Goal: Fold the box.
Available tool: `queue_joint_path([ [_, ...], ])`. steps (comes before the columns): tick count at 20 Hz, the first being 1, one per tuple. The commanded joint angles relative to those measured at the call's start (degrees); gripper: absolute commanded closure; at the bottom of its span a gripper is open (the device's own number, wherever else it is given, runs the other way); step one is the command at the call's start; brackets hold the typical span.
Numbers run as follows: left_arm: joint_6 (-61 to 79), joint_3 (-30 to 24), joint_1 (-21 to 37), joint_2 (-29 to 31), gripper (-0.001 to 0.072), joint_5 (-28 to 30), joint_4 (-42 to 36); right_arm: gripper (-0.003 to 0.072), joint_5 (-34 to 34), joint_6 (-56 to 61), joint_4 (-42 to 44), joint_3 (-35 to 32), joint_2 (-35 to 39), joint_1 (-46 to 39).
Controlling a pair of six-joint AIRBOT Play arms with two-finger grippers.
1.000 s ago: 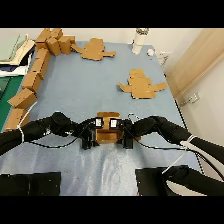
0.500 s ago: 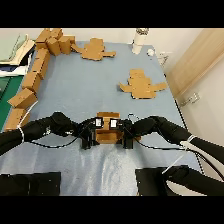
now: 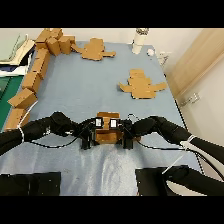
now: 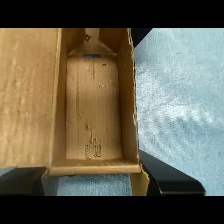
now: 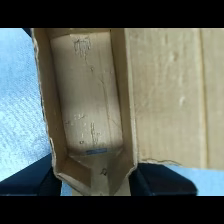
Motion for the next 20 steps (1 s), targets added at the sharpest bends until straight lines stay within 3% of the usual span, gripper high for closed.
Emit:
queue_joint_path([
  [1, 0.0, 0.0, 0.0, 0.0, 0.0242, -0.2, 0.0, 0.0157, 0.1, 0.0, 0.0, 0.0, 0.0, 0.0],
  [9, 0.0, 0.0, 0.0, 0.0, 0.0242, -0.1, 0.0, 0.0131, 0.8, 0.1, 0.1, 0.1, 0.0, 0.0],
  [10, 0.0, 0.0, 0.0, 0.0, 0.0243, -0.1, 0.0, -0.0034, 1.2, 0.3, -0.2, 0.3, 0.3, -0.1],
  [14, 0.0, 0.0, 0.0, 0.0, 0.0242, -0.1, 0.0, -0.0034, -1.1, 7.5, -4.7, 1.3, 3.8, -0.2],
  [20, 0.0, 0.0, 0.0, 0.0, 0.0242, -0.1, 0.0, -0.0034, -12.3, 17.6, -13.0, 1.3, 14.8, -0.2],
])
